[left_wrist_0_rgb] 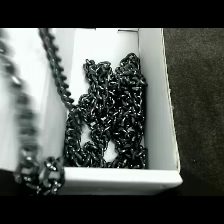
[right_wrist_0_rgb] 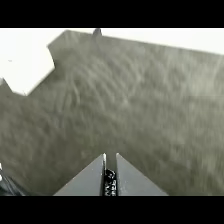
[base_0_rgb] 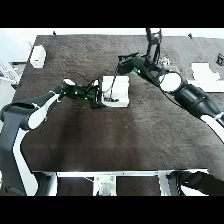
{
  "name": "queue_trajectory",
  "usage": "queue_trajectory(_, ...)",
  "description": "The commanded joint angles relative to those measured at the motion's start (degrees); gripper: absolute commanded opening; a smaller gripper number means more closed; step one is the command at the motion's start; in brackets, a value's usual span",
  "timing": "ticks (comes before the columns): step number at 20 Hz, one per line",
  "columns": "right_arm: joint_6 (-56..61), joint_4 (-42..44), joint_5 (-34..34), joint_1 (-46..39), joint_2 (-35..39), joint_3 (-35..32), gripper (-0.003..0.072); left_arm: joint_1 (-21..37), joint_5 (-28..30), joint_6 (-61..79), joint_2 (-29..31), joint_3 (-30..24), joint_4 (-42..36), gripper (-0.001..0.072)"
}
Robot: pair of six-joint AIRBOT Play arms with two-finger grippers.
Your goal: Fold the box and place the chain.
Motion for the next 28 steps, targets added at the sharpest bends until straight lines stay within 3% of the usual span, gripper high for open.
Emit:
queue_trajectory(1,-0.4,-0.1,0.0,0.0,4.3,1.4,0.0012,0.0,0.0,0.0,0.0,0.0,0.0,0.0233)
queue_trajectory(6,-3.5,-0.3,-0.3,0.0,10.4,1.5,0.0011,0.0,0.0,0.0,0.0,0.0,0.0,0.0233)
queue_trajectory(16,-3.2,-1.6,0.0,0.0,6.2,-1.9,0.0012,0.0,0.0,0.0,0.0,0.0,0.0,0.0233)
queue_trajectory(23,-3.2,-1.6,0.0,0.0,-2.6,-9.3,0.0010,0.0,0.0,0.0,0.0,0.0,0.0,0.0233)
queue_trajectory(28,-3.4,-1.7,0.5,-1.2,-12.1,-10.0,0.0010,0.0,0.0,0.0,0.0,0.0,0.0,0.0233)
